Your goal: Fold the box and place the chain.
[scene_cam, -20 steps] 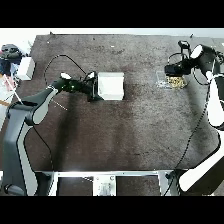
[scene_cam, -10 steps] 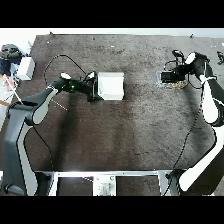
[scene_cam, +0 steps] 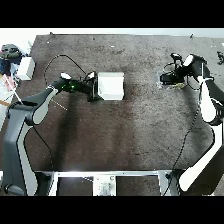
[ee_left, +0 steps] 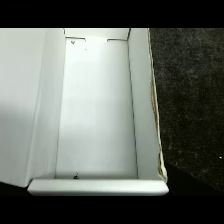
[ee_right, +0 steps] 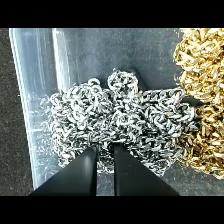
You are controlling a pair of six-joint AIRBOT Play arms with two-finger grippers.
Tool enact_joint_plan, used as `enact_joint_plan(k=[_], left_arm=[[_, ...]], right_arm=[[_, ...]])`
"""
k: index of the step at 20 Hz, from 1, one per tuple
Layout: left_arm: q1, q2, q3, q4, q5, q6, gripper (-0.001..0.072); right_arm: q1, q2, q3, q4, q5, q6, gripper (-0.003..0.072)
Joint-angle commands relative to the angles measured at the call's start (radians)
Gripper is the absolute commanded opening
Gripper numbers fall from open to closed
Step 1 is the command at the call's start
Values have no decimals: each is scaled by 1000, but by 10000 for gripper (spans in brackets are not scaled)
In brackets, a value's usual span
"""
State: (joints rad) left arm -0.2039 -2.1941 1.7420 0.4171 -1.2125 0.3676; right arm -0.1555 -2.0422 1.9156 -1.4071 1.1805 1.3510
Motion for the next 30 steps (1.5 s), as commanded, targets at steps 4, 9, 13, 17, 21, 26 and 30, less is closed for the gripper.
enact_joint_plan(k=[4, 9, 13, 17, 21, 26, 30], left_arm=[[0, 0, 1, 0, 0, 0, 408], [0, 0, 1, 0, 0, 0, 408], [0, 0, 1, 0, 0, 0, 408], [0, 0, 1, 0, 0, 0, 408], [0, 0, 1, 0, 0, 0, 408], [0, 0, 1, 0, 0, 0, 408], [0, 0, 1, 0, 0, 0, 408]], right_arm=[[1, 45, 48, -2, 0, 7, 9], [2, 203, 48, -2, 24, 2, 9], [19, 404, 48, 1, -15, -54, 9], [66, 622, 48, -2, -207, -101, 9], [148, 777, 48, -2, -377, -130, 9], [324, 819, 41, -2, -341, -158, 9], [474, 793, -33, 20, -303, -174, 9]])
